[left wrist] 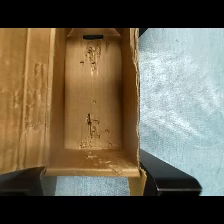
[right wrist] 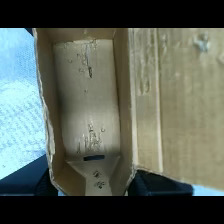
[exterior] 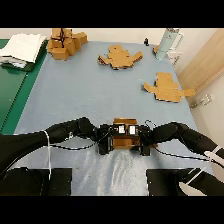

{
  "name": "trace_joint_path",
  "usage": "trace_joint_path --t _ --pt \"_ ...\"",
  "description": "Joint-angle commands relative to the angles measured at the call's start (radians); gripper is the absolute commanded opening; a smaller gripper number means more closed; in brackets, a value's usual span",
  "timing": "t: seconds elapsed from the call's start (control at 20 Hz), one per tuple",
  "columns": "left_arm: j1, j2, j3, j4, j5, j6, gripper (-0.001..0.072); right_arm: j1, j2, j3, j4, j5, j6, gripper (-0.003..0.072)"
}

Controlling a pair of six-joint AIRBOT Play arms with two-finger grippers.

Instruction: Fold the box.

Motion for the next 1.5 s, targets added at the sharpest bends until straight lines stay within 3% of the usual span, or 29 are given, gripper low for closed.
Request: trace_joint_path --t 0.0,0.25,0.3,0.45,0.6,0.8,1.05,1.25,1.45 --pt "0.000 -0.001 0.000 0.000 -0.001 0.000 0.0517 0.000 0.000 0.000 0.000 0.000 0.000 0.0464" --pt "0.000 -0.001 0.000 0.000 -0.001 0.000 0.0516 0.000 0.000 0.000 0.013 -0.008 0.000 0.0467" --pt "0.000 -0.001 0.000 0.000 -0.001 0.000 0.0516 0.000 0.000 0.003 0.015 -0.005 0.000 0.0720" --pt "0.000 -0.001 0.000 0.000 -0.002 0.000 0.0516 -0.002 0.024 0.010 -0.025 -0.010 0.099 0.0720" --pt "0.000 -0.001 0.000 0.000 -0.001 0.000 0.0516 -0.002 0.103 0.010 -0.209 -0.038 0.344 0.0720" --pt "0.000 -0.001 0.000 0.000 -0.001 0.000 0.0516 -0.002 0.262 0.010 -0.307 -0.202 0.462 0.0720" --pt "0.000 -0.001 0.000 0.000 -0.001 0.000 0.0516 -0.002 0.432 0.010 -0.150 -0.262 0.552 0.0702" --pt "0.000 -0.001 0.000 0.000 -0.001 0.000 0.0516 0.005 0.510 0.010 0.054 -0.303 0.950 0.0703" --pt "0.000 -0.001 0.000 0.000 -0.001 0.000 0.0516 0.011 0.529 0.010 0.065 -0.303 1.329 0.0702"
